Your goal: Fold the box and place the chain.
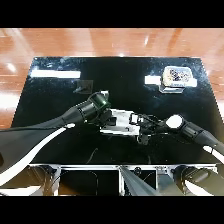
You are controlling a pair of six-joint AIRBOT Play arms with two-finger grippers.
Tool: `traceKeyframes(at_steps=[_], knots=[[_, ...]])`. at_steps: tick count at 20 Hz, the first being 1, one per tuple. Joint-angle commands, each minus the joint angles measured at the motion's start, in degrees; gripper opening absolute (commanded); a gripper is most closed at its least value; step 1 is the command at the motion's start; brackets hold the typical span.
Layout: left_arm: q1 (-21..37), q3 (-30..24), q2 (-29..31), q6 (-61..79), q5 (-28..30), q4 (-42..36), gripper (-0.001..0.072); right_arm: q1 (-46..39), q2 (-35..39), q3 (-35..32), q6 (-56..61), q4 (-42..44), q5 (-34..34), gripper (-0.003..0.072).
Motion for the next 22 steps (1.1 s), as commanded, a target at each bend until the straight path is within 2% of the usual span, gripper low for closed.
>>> traceKeyframes(at_steps=[1, 5, 11, 17, 22], knots=[[1.27, -0.02, 0.28, 0.07, 1.36, 0.22, 0.0026, -0.2, 2.82, 0.13, 3.65, -3.56, 1.9, 0.072], [0.52, -2.36, 2.47, -3.32, 2.16, 5.25, 0.0026, -0.2, 4.17, 0.13, 4.04, -3.5, 4.52, 0.0719], [2.78, -11.61, 9.31, -3.39, -4.81, 0.68, 0.0026, -0.2, 4.17, 0.13, 4.0, -2.84, 3.82, 0.0719], [2.95, -12.07, 7.87, -1.86, -11.43, 1.38, 0.0026, 2.56, 4.15, 0.13, -0.13, -0.31, -0.39, 0.0719], [3.61, -12.07, 6.05, 1.18, -11.82, 1.33, 0.0026, 3.72, 4.15, 0.13, -0.98, -0.33, -4.44, 0.0719]])
